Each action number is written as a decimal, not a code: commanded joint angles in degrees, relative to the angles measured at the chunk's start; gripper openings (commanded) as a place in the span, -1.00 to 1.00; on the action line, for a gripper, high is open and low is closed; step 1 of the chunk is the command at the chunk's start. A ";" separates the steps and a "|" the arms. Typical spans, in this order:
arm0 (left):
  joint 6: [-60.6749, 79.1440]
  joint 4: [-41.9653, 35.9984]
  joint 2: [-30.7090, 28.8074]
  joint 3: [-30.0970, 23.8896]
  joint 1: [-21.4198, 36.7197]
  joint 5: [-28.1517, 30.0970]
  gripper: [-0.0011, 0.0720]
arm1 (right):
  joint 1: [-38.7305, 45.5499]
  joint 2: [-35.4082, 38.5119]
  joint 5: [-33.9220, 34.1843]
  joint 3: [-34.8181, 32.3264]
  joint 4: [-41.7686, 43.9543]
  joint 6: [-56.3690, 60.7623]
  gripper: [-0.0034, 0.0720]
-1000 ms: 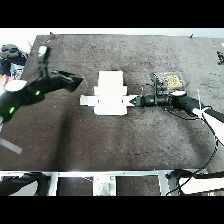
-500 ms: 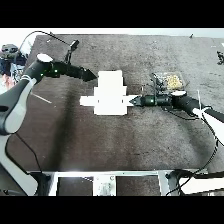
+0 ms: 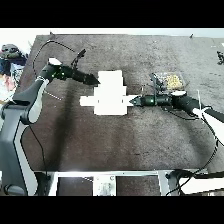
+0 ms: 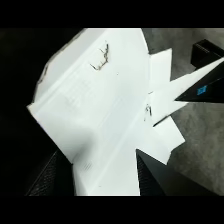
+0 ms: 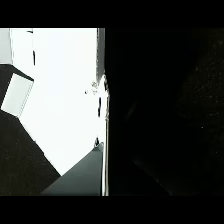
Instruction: Fold the box and place the chain.
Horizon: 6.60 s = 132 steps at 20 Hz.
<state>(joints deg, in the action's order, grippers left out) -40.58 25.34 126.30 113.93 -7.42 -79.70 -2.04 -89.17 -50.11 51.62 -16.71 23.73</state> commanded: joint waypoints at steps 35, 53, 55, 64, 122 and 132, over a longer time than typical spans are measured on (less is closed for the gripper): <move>41.22 -0.50 3.65 0.94 -2.84 -5.81 -0.95 | 10.97 6.05 -3.37 0.04 -1.97 -3.39 0.01; 48.63 1.44 4.96 0.04 -2.95 5.66 -0.94 | 9.01 6.05 -3.63 0.04 -2.36 -24.70 0.02; 48.61 1.99 4.96 0.04 -2.95 5.62 -0.94 | 6.84 6.05 -3.28 0.04 -2.36 -32.22 0.56; 48.54 1.44 4.94 0.07 -2.93 5.31 -0.94 | -4.11 5.46 4.74 0.04 -2.64 -49.55 0.68; 48.54 1.22 4.90 0.09 -2.95 5.35 -0.94 | -5.97 -29.07 -18.58 49.35 -21.64 -36.33 0.71; 48.54 1.22 4.90 0.09 -2.95 5.35 -0.94 | -6.23 -31.71 -20.15 49.83 -20.92 -37.20 0.70</move>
<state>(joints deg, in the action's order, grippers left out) 8.03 26.55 131.20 114.02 -10.35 -74.46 -8.23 -120.22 -69.73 101.32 -37.82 -13.34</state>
